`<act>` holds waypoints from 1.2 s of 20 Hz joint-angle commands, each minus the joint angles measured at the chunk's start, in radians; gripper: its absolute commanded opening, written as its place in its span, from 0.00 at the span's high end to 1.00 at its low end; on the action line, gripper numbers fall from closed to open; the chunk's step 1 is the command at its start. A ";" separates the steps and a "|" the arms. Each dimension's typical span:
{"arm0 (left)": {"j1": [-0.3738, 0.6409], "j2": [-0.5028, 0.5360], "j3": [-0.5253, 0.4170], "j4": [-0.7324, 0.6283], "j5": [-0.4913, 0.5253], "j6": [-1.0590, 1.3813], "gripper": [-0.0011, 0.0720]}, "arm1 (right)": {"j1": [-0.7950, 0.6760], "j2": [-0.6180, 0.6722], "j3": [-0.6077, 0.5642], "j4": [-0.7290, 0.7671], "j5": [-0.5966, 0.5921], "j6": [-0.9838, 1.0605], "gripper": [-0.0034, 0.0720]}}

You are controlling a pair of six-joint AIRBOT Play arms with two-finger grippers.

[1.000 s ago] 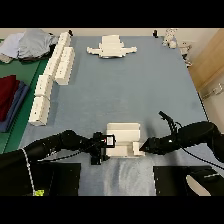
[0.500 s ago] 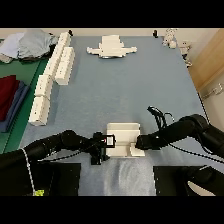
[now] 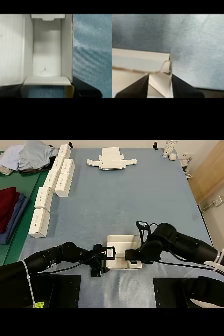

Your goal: Fold the box.

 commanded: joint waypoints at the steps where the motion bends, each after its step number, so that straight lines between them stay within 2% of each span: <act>1: 0.000 0.001 0.000 0.000 0.000 0.000 0.47 | 0.064 -0.085 0.019 -0.121 -0.021 0.186 0.41; 7: 0.000 0.001 0.000 0.000 0.000 0.000 0.47 | 0.076 -0.123 0.019 -0.160 -0.013 0.245 0.42; 8: 0.000 0.001 0.000 0.000 0.000 0.000 0.47 | 0.076 -0.124 0.019 -0.165 -0.013 0.249 0.54; 10: 0.000 0.001 0.000 0.000 0.000 0.000 0.47 | 0.076 -0.124 0.019 -0.171 -0.012 0.249 0.71; 11: 0.000 0.001 0.000 0.000 0.000 0.000 0.47 | 0.077 -0.124 0.019 -0.171 -0.011 0.249 0.87; 12: 0.000 0.001 0.000 0.000 0.000 0.000 0.47 | 0.079 -0.124 0.019 -0.172 -0.010 0.249 0.94; 17: 0.000 0.001 0.000 0.000 0.000 0.000 0.47 | 0.081 -0.124 0.019 -0.172 -0.006 0.247 0.95; 18: 0.000 0.001 0.000 0.000 0.000 0.000 0.47 | 0.081 -0.124 0.021 -0.163 -0.005 0.237 0.87; 19: 0.000 0.001 0.000 0.000 0.000 0.000 0.47 | 0.081 -0.124 0.027 -0.153 -0.006 0.221 0.54; 20: 0.000 0.001 0.000 0.000 0.000 0.000 0.47 | 0.081 -0.124 0.036 -0.143 -0.014 0.204 0.39; 21: 0.000 0.001 0.000 0.000 0.000 0.000 0.47 | 0.081 -0.124 0.050 -0.141 -0.026 0.188 0.34; 24: 0.000 0.001 0.000 0.000 0.000 0.000 0.47 | 0.080 -0.124 0.114 -0.145 -0.137 0.141 0.34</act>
